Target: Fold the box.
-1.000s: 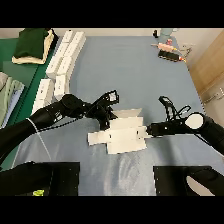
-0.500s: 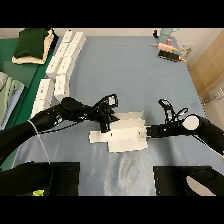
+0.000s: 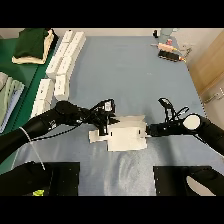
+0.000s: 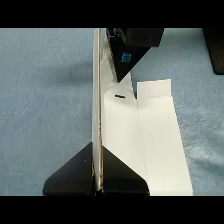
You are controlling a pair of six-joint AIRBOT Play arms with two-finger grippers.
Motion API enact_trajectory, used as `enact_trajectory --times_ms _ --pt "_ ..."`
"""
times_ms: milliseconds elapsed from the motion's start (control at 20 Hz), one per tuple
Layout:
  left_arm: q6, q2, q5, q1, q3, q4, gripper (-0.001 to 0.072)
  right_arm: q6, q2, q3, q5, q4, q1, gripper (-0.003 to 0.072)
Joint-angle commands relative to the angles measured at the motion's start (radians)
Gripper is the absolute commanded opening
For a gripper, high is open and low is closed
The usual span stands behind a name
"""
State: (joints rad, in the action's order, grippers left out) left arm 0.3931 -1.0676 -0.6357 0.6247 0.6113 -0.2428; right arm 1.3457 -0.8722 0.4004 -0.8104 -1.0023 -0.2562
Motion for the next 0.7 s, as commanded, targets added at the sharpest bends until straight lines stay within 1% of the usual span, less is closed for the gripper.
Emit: enact_trajectory --times_ms 0,100,150,300,400,500,650 --pt "0.005 0.01 -0.004 -0.001 -0.005 -0.027 0.001 0.0 0.001 0.013 0.008 0.0 0.0 0.0003" --pt "-0.016 0.01 0.003 0.016 -0.007 -0.031 0.001 0.0 0.002 0.023 0.008 -0.002 0.0 0.0003" --pt "-0.016 0.01 0.024 0.033 -0.013 -0.031 0.001 0.0 0.001 0.026 0.009 -0.004 0.0 0.0003" --pt "0.01 0.01 0.138 0.096 -0.043 -0.031 0.001 0.0 0.001 0.026 0.023 -0.004 0.0 0.0003" --pt "0.012 0.009 0.188 0.116 -0.06 -0.031 0.001 0.001 0.001 0.026 0.027 -0.004 0.0 0.0003" --pt "0.011 0.009 0.211 0.117 -0.068 -0.031 0.001 0.0 0.001 0.026 0.027 -0.004 0.0 0.0003" --pt "0.01 0.009 0.216 0.118 -0.082 -0.026 0.001 0.0 0.001 0.026 0.027 -0.004 0.0 0.0003"
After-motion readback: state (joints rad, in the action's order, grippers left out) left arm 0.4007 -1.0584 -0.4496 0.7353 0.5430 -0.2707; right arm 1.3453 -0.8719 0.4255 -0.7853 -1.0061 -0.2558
